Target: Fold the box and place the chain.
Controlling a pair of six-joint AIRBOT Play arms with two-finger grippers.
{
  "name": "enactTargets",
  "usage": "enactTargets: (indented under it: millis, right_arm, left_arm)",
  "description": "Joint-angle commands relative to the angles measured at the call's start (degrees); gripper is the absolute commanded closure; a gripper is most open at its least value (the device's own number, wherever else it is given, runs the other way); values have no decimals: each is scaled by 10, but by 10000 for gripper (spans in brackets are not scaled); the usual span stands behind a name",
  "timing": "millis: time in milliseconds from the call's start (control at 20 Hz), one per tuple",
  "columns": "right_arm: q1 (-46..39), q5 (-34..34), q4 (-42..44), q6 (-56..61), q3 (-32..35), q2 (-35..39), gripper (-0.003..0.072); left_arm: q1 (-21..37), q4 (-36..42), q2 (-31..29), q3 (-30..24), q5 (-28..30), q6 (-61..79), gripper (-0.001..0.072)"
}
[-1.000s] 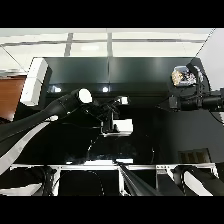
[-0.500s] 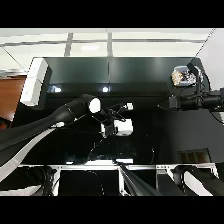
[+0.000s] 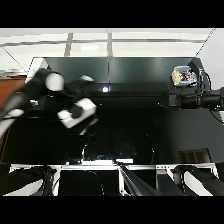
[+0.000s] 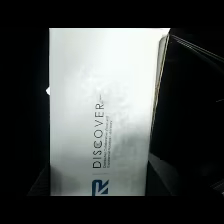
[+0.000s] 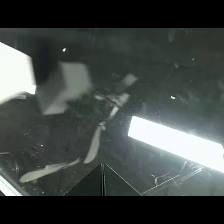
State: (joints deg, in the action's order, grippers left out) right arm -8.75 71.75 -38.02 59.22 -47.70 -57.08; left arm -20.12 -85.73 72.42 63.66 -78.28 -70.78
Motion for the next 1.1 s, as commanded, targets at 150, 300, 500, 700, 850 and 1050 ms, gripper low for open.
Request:
enactTargets:
  millis: [150,300,500,700,850,1050]
  right_arm:
    - [0,-17,0,-22,17,0,672]
    - [0,-27,-1,-27,21,0,672]
    - [0,-51,-1,-26,21,0,672]
    - [0,-61,-1,-24,21,0,672]
    - [0,-60,-1,-12,21,0,672]
    - [0,-60,0,-2,21,0,673]
  left_arm:
    - [371,-32,-81,-118,-51,-86,374]
    - [497,-30,-81,-136,-50,-53,374]
    - [577,-17,-80,-135,21,9,374]
    - [563,42,-54,-134,87,123,374]
    - [537,55,-20,-127,141,123,374]
    - [522,57,21,-92,164,123,375]
